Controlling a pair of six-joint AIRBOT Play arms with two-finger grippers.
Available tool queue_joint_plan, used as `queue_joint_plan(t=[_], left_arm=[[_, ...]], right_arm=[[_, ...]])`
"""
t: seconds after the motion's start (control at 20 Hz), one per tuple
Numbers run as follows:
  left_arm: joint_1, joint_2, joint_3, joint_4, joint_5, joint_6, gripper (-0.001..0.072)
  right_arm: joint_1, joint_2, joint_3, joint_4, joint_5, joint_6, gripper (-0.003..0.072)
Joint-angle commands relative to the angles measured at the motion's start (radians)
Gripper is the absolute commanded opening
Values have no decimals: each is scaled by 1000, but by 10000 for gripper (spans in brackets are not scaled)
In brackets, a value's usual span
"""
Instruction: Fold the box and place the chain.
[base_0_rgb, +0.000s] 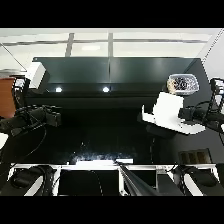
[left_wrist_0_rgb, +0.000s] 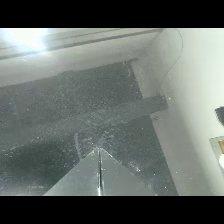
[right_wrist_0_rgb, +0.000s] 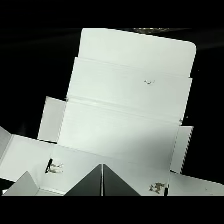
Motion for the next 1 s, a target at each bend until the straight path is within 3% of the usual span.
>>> queue_joint_plan(t=[0.0, 0.95], left_arm=[[1, 0, 0, 0, 0, 0, 29], [1, -1, 0, 0, 28, 0, 28]], right_arm=[[0, 1, 0, 0, 0, 0, 22], [0, 1, 0, 0, 0, 0, 22]])
